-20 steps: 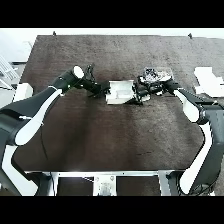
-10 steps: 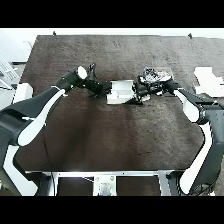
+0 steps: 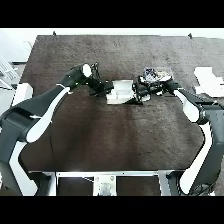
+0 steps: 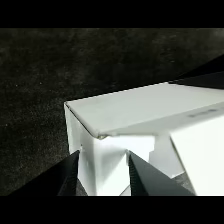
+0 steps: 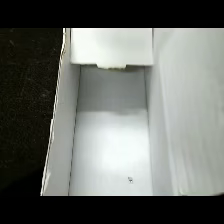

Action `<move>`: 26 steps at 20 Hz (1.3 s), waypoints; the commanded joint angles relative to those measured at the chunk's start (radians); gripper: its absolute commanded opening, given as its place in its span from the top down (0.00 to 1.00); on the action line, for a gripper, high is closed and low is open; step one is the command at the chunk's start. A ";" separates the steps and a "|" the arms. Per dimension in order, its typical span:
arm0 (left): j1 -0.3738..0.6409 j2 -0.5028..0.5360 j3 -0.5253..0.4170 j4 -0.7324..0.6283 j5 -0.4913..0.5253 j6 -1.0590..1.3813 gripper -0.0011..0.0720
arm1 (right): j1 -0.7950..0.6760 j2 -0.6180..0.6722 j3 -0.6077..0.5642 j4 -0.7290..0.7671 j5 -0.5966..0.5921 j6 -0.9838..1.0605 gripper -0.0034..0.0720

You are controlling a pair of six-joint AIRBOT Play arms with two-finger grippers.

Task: Fold the box and place the chain.

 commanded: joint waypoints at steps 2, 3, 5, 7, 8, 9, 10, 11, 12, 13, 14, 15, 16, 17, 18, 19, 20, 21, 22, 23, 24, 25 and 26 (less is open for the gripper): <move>-0.020 -0.045 0.083 0.071 -0.080 -0.046 0.50 | 0.001 0.000 0.000 0.000 0.000 0.000 0.18; -0.021 -0.048 0.087 0.073 -0.079 -0.046 0.50 | 0.001 0.000 0.000 0.000 0.000 0.000 0.18; -0.031 -0.062 0.109 0.094 -0.093 -0.055 0.50 | 0.000 0.000 0.000 0.000 0.000 0.000 0.18; -0.039 -0.081 0.140 0.117 -0.125 -0.072 0.50 | 0.000 0.000 0.000 0.000 0.000 0.000 0.18; -0.041 -0.094 0.166 0.134 -0.154 -0.082 0.50 | 0.000 0.000 0.000 0.000 0.000 0.000 0.18; -0.041 -0.106 0.193 0.149 -0.185 -0.098 0.50 | 0.001 0.000 0.000 0.000 0.000 0.000 0.18; -0.041 -0.119 0.224 0.163 -0.215 -0.109 0.50 | 0.001 0.000 0.000 0.000 0.000 0.000 0.18; -0.042 -0.131 0.252 0.176 -0.243 -0.116 0.50 | 0.001 0.000 0.000 0.000 0.000 0.000 0.18; -0.045 -0.139 0.275 0.195 -0.275 -0.130 0.50 | 0.000 0.000 0.000 0.000 0.000 0.000 0.18; -0.048 -0.140 0.278 0.203 -0.289 -0.134 0.50 | 0.000 0.000 0.000 0.000 0.000 0.000 0.18; -0.049 -0.140 0.278 0.206 -0.300 -0.143 0.50 | 0.000 0.000 0.000 0.000 0.000 0.000 0.18; -0.053 -0.140 0.278 0.210 -0.303 -0.143 0.50 | 0.000 0.000 0.000 0.000 0.000 0.000 0.18; -0.054 -0.140 0.278 0.218 -0.299 -0.152 0.50 | 0.000 0.000 0.000 0.000 0.000 0.000 0.18; -0.056 -0.140 0.278 0.218 -0.295 -0.153 0.50 | 0.001 0.000 0.000 0.000 0.000 0.000 0.18; -0.058 -0.140 0.278 0.216 -0.295 -0.158 0.50 | 0.001 0.000 0.000 0.000 0.000 0.000 0.18; -0.062 -0.140 0.278 0.221 -0.294 -0.160 0.50 | 0.000 0.000 0.000 0.000 0.000 0.000 0.18; -0.062 -0.140 0.278 0.221 -0.295 -0.163 0.50 | 0.000 0.000 0.000 0.000 0.000 0.000 0.18; -0.065 -0.140 0.278 0.225 -0.288 -0.166 0.50 | 0.000 0.000 0.000 0.000 0.000 0.000 0.18; -0.067 -0.140 0.278 0.226 -0.280 -0.166 0.50 | 0.000 0.000 0.000 0.000 0.000 0.000 0.18; -0.068 -0.140 0.278 0.231 -0.274 -0.166 0.50 | 0.000 0.000 0.000 0.000 0.000 0.000 0.18; -0.068 -0.140 0.278 0.230 -0.265 -0.167 0.50 | 0.000 0.000 0.000 0.000 0.000 0.000 0.18; -0.068 -0.142 0.278 0.232 -0.263 -0.169 0.50 | 0.001 0.000 0.000 0.000 0.000 0.000 0.18; -0.068 -0.143 0.280 0.234 -0.257 -0.173 0.50 | 0.001 0.000 0.000 0.000 0.000 0.000 0.18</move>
